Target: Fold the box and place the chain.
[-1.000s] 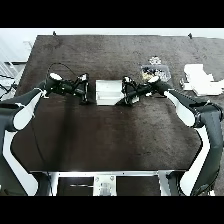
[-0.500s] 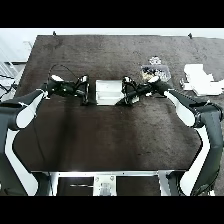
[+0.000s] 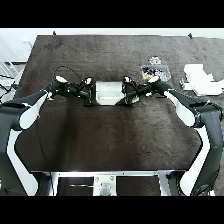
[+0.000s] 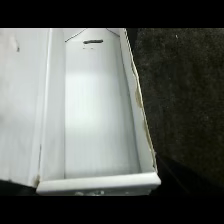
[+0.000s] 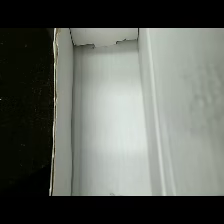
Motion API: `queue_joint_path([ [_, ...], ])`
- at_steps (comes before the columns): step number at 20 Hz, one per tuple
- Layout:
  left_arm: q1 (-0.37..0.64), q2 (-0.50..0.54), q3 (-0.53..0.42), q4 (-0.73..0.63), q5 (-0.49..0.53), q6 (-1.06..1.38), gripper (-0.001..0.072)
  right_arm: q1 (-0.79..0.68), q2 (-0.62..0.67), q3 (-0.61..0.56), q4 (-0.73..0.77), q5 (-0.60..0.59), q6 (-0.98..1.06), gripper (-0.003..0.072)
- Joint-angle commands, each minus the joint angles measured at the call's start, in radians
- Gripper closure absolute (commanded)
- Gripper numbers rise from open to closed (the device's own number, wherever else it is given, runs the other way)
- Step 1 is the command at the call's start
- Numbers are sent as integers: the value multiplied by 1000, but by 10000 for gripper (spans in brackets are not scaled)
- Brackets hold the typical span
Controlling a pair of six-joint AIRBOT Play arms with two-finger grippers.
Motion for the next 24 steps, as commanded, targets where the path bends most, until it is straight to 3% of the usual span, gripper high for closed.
queue_joint_path([
  [1,-3,-10,1,-8,22,-20,-5,0,0,0,0,0,0,205],
  [24,-3,-35,18,-22,16,-39,-3,0,0,0,0,0,0,205],
])
